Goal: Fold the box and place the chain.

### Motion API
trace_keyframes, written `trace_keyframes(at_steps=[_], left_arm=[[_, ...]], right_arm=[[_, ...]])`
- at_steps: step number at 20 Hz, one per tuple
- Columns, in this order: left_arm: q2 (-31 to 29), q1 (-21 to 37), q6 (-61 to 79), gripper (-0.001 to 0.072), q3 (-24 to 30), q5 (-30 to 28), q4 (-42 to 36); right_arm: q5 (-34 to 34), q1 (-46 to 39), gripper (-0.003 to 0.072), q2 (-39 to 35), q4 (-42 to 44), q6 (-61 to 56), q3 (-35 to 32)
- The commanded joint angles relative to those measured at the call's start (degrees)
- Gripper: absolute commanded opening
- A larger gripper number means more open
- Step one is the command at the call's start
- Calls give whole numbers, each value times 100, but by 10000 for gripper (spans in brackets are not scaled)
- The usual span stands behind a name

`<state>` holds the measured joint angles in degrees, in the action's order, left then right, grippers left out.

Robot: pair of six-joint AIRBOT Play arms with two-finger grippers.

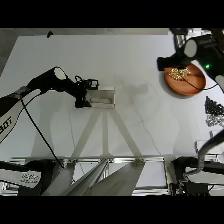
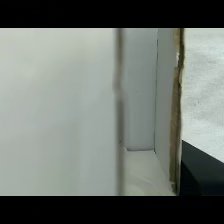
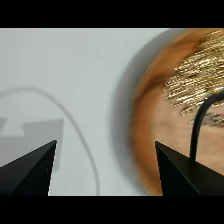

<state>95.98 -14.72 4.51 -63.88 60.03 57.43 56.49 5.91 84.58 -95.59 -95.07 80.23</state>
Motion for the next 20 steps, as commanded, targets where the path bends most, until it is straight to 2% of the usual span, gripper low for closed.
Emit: trace_keyframes(at_steps=[1,4,8,10,11,13,14,16,17,18,20], left_arm=[[2,-2,0,17,0,0,0],[2,-2,0,17,0,0,0],[2,-2,0,17,0,0,0],[2,0,0,17,0,0,0],[0,-2,0,17,0,0,-2],[2,0,0,17,0,-2,0],[2,-2,0,17,0,0,0],[2,-2,0,17,0,0,0],[2,-2,0,17,0,0,0],[2,-2,0,17,0,0,0],[2,-2,0,17,0,0,0]], right_arm=[[-763,-1049,682,527,11,254,96],[-758,-1482,683,1427,33,264,721],[-813,-1587,677,2553,125,199,1696],[-807,-1563,666,2874,326,146,1821],[-737,-1539,633,2962,345,52,1827],[-721,-1539,482,2959,396,39,1840],[-627,-1539,352,2959,396,39,1840],[-354,-1537,213,2959,400,42,1840],[-208,-1539,86,2959,396,44,1840],[-55,-1539,13,2959,389,48,1840],[140,-1528,12,2929,391,63,1840]])
